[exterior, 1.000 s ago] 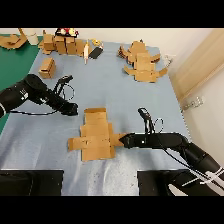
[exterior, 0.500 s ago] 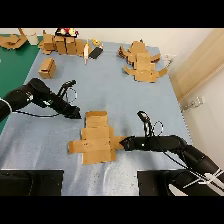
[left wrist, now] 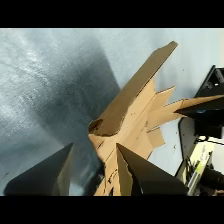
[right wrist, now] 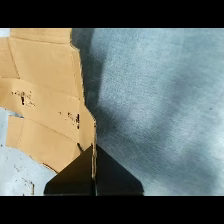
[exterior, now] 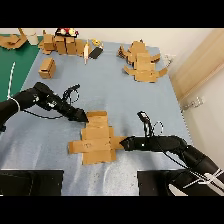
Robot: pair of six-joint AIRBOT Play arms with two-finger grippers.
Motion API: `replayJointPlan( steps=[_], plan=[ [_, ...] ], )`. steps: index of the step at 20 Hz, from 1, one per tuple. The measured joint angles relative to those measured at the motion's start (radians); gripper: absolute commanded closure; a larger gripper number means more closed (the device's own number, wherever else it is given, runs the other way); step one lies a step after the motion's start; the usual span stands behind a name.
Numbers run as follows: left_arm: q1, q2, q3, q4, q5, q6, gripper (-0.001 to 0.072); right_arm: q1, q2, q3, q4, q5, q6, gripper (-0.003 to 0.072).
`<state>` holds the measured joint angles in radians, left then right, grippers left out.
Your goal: Fold the box.
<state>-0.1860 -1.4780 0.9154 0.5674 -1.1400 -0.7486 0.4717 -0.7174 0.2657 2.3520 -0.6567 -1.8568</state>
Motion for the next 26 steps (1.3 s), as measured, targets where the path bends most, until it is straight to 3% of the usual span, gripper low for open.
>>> replayJointPlan(
  steps=[9,11,24,25,26],
  plan=[
    [-0.035,-0.102,0.000,-0.174,-0.109,0.156,0.0311,0.000,0.000,0.000,0.000,0.014,0.000,0.0689],
    [-0.040,-0.111,0.000,-0.182,-0.127,0.173,0.0609,0.000,0.000,0.000,0.000,0.018,0.000,0.0689],
    [-0.044,-0.121,0.000,-0.194,-0.119,0.213,0.0575,0.000,0.000,0.000,-0.003,0.021,0.000,0.0689],
    [-0.044,-0.121,0.000,-0.194,-0.118,0.213,0.0554,0.000,0.000,0.000,-0.004,0.021,0.000,0.0689],
    [-0.044,-0.121,0.000,-0.194,-0.117,0.214,0.0340,0.000,0.000,0.000,-0.005,0.021,0.000,0.0689]
  ],
)
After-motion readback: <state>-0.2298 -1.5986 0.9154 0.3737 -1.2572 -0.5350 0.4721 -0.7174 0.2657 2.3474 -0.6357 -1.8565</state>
